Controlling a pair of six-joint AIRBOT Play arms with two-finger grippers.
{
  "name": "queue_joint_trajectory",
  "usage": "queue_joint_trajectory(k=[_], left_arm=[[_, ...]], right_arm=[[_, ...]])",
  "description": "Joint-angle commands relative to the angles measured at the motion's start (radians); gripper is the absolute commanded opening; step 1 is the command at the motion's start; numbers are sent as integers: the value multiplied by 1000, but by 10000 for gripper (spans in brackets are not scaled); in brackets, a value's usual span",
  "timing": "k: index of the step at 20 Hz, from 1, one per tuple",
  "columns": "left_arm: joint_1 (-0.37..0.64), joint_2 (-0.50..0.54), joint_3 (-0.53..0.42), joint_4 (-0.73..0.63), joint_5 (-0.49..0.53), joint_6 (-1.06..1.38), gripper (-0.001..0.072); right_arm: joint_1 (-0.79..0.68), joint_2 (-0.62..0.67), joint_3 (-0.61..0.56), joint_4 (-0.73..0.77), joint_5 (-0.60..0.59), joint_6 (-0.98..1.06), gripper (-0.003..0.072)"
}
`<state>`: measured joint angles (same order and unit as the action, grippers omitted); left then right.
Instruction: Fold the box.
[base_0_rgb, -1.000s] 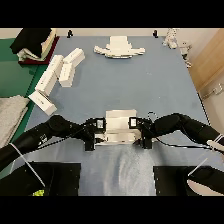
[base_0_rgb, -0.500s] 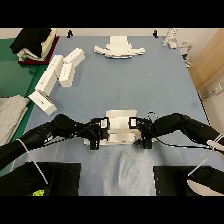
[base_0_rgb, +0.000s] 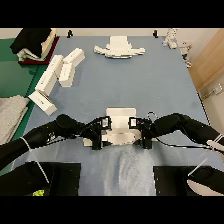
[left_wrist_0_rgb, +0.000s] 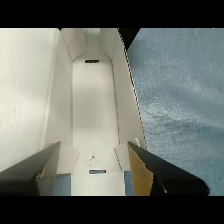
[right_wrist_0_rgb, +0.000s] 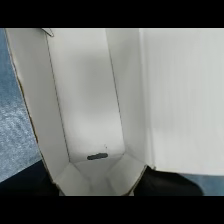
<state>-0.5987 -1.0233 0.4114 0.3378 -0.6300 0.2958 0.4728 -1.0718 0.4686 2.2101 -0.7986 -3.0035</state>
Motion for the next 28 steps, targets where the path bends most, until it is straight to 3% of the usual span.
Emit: queue_joint_trajectory(k=[1,4,5,7,8,9,12,16,20,24,28], left_arm=[[0,-2,1,-1,0,-9,669],[0,-2,1,-1,2,-8,667],[0,-2,1,-1,2,-9,624],[2,9,1,23,2,-10,212],[2,26,1,60,3,-32,85],[2,50,1,114,2,-85,18],[2,160,1,306,-1,-364,17],[18,357,1,571,-8,-907,17],[166,509,1,822,-101,-1534,17],[360,506,-8,828,-291,-1760,17],[406,411,-61,721,-353,-1768,17]], right_arm=[[1,1,0,1,1,2,508],[1,1,0,1,1,2,507],[1,1,0,1,1,2,508],[1,1,0,1,1,2,508],[1,1,0,1,1,2,508],[1,1,0,1,1,2,508],[1,1,0,1,1,2,508],[1,1,0,1,1,2,508],[1,1,0,1,1,2,508],[1,1,0,1,1,2,508],[1,1,0,1,1,2,508]])
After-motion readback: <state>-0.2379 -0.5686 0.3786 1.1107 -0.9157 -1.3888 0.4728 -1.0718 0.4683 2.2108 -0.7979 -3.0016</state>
